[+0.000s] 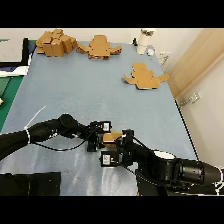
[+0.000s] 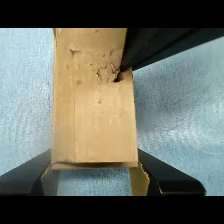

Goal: Fold the box.

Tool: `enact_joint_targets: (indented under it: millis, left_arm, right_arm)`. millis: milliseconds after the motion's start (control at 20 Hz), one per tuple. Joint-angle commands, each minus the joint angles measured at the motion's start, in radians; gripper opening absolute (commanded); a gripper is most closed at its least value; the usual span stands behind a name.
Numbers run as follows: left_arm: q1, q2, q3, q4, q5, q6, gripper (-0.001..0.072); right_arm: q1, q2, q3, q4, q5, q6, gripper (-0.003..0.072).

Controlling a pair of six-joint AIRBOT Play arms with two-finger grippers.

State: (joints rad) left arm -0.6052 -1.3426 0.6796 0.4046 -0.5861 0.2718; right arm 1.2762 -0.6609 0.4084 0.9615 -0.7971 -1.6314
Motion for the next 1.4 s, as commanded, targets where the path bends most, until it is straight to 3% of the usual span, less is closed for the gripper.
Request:
enact_joint_targets:
  millis: [0,400,450,500,550,850,1050,1100,1200,1350]
  left_arm:
    - [0.0,0.0,0.001,0.0,0.0,0.0,0.0528]
    - [0.0,0.0,0.001,0.0,0.0,0.0,0.0529]
    - [0.0,0.0,0.001,0.0,0.0,0.0,0.0529]
    - [0.0,0.0,0.001,0.0,0.0,0.0,0.0529]
    - [0.0,0.0,0.001,0.0,0.0,0.0,0.0529]
    - [0.0,0.0,0.001,0.0,0.0,0.0,0.0528]
    - [0.0,0.0,0.001,0.0,0.0,0.0,0.0528]
    - [0.0,0.0,0.001,0.0,0.0,0.0,0.0529]
    - [0.0,0.0,0.001,0.0,0.0,0.0,0.0529]
    - [0.0,0.0,0.001,0.0,0.0,0.0,0.0529]
  right_arm:
    - [0.004,0.001,0.0,0.034,0.002,0.001,0.0018]
    - [0.004,0.001,0.0,0.064,0.002,0.001,0.0021]
    - [0.004,0.001,0.0,0.065,0.002,0.001,0.0061]
    - [0.004,0.001,0.0,0.064,0.002,0.001,0.0238]
    - [0.004,0.001,0.0,0.065,0.0,0.001,0.0281]
    - [0.004,0.006,0.001,0.065,-0.006,0.005,0.028]
    - [0.004,0.122,0.043,0.195,-0.127,0.266,0.028]
    - [0.004,0.171,0.044,0.256,-0.144,0.383,0.0272]
    - [0.001,0.267,0.037,0.383,-0.144,0.655,0.0003]
    - [0.001,0.382,-0.056,0.415,-0.096,1.069,0.0002]
